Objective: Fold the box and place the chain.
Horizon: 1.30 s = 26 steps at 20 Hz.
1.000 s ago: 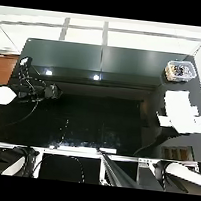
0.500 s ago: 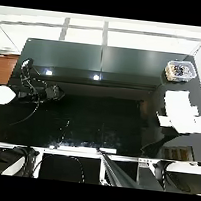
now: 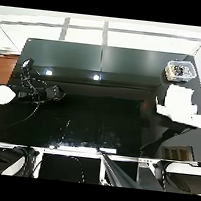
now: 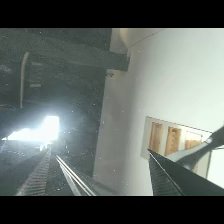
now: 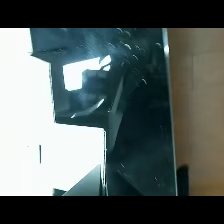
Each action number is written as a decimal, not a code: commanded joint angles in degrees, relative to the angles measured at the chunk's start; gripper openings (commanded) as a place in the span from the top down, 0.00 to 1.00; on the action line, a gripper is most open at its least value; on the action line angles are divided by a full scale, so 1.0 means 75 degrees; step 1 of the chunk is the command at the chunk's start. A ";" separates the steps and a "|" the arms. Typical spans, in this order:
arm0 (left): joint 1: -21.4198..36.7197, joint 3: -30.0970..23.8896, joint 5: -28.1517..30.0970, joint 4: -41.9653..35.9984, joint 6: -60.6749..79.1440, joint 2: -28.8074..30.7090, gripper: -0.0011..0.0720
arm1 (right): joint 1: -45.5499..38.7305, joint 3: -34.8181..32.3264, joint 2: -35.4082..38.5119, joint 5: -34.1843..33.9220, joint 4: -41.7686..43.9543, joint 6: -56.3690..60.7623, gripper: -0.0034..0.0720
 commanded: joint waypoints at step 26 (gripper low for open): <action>-0.0670 0.0000 -0.0093 -0.0128 0.0743 -0.0137 0.02 | 0.8545 -0.7291 0.5496 -0.6563 0.5761 0.1545 0.94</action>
